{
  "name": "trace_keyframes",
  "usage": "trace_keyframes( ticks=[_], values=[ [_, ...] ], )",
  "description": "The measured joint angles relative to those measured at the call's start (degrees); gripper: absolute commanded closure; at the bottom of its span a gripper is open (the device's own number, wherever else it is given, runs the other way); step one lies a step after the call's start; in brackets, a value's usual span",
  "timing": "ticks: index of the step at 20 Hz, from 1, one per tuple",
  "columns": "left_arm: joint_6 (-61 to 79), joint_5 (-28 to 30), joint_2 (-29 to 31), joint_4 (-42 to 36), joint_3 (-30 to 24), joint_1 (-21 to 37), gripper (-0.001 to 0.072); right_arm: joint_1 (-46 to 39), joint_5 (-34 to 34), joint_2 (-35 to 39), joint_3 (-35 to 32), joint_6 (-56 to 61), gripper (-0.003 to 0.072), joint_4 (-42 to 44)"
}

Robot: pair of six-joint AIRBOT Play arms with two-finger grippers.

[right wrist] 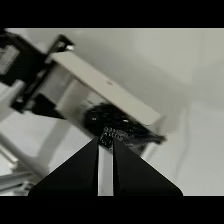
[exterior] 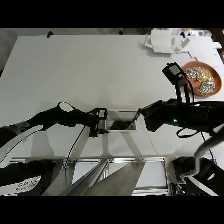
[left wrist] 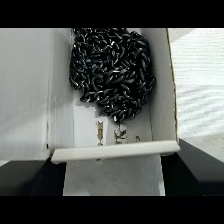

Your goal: Fold the box and place the chain.

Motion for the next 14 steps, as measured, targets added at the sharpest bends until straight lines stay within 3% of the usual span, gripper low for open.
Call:
trace_keyframes(
  ticks=[8,14],
  values=[
    [0.0,0.02,0.0,0.02,0.0,0.0,0.0571,7.98,-14.45,-1.95,-3.45,-0.02,0.0671,4.04],
    [0.0,0.02,0.0,0.02,0.0,0.0,0.0571,9.6,-17.99,-8.76,-4.22,-0.17,0.067,5.22]
  ],
)
